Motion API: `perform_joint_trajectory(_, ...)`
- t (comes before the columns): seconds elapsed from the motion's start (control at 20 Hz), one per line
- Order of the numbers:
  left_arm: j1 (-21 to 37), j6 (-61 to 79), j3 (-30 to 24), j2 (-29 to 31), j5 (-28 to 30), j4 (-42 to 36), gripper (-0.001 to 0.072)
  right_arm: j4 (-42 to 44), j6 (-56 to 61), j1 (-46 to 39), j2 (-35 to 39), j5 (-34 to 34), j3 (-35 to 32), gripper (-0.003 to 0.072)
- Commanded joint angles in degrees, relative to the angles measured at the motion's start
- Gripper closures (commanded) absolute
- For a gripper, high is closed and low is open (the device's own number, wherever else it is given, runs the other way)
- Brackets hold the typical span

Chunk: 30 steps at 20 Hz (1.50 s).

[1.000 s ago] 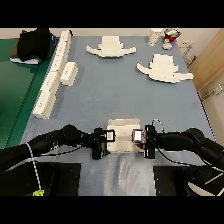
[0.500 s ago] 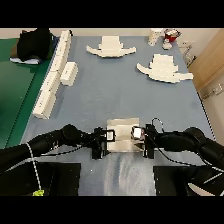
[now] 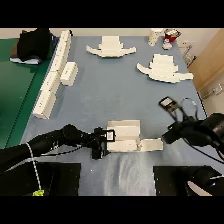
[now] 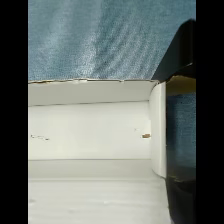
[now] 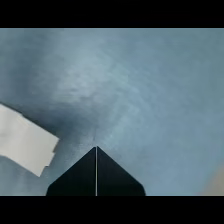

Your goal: Fold the box.

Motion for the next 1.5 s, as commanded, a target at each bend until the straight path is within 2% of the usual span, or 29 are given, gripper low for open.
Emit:
perform_joint_trajectory(0.0,0.0,-0.04,0.02,0.04,0.02,-0.04,0.0299,2.21,15.08,-13.27,-1.09,-3.93,0.26,0.0684)
perform_joint_trajectory(0.1,0.0,-0.04,0.02,0.04,0.0,-0.04,0.0299,12.37,9.22,-24.57,-4.24,-3.72,-1.18,0.0684)
perform_joint_trajectory(0.2,0.0,-0.04,0.02,0.04,0.0,-0.04,0.0299,26.53,-0.92,-36.02,-8.28,-3.19,-2.49,0.0685)
perform_joint_trajectory(0.3,0.0,-0.04,0.02,0.04,0.0,-0.04,0.0299,38.29,-8.76,-44.5,-12.66,-2.64,-3.63,0.0685)
perform_joint_trajectory(0.45,0.0,-0.04,0.02,0.04,0.0,-0.04,0.0299,45.77,-13.42,-50.45,-19.65,-3.13,-4.37,0.0685)
perform_joint_trajectory(0.7,0.0,-0.04,0.02,0.02,0.0,-0.04,0.0299,48.78,-16.52,-50.42,-24.55,-1.88,-5.68,0.0684)
perform_joint_trajectory(0.9,0.0,-0.04,0.02,0.04,0.02,-0.04,0.0299,50.56,-16.83,-49.72,-24.55,-1.27,-9.18,0.0685)
perform_joint_trajectory(1.05,0.0,-0.04,0.02,0.02,0.0,-0.04,0.0299,56.19,-17.11,-45.38,-24.35,-1.09,-12.35,0.0684)
perform_joint_trajectory(1.25,0.0,-0.04,0.02,0.04,0.0,-0.04,0.0299,58.38,-17.49,-36.98,-22.1,0.55,-13.05,0.0684)
perform_joint_trajectory(1.45,0.0,-0.04,0.02,0.04,0.0,-0.04,0.0299,60.24,-17.44,-33.59,-15.1,1.16,-13.03,0.0683)
